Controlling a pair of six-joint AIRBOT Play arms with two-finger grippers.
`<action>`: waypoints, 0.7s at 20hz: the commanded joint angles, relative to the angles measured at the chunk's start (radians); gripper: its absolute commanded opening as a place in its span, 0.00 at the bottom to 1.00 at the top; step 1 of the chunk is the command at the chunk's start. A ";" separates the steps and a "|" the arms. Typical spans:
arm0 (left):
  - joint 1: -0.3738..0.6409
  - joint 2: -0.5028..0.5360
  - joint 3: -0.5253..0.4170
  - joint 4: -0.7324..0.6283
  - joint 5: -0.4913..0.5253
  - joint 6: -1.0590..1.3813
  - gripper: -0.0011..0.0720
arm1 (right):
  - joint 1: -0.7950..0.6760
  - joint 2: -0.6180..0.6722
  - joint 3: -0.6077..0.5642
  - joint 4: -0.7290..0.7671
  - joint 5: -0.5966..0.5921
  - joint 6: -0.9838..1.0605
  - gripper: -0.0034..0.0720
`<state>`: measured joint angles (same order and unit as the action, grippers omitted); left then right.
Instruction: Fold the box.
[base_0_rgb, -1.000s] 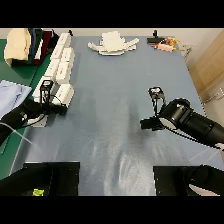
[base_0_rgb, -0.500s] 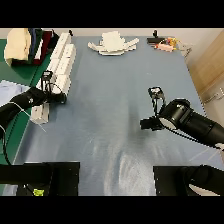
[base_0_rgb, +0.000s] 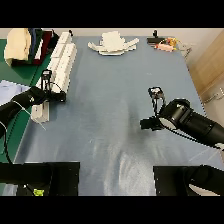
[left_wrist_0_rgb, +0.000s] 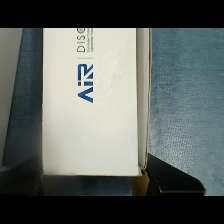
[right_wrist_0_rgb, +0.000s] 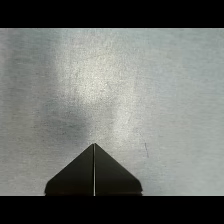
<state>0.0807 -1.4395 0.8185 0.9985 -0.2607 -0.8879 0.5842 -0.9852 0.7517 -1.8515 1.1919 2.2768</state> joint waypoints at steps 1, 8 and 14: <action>0.000 -0.002 0.001 -0.003 -0.003 0.000 0.33 | 0.000 0.000 0.001 0.000 0.000 0.000 0.05; 0.002 -0.007 0.001 -0.003 -0.011 0.000 0.63 | 0.000 0.000 0.001 0.001 0.000 0.000 0.05; 0.002 0.006 0.001 0.020 -0.022 0.001 0.78 | 0.000 0.000 0.001 0.013 0.001 -0.011 0.05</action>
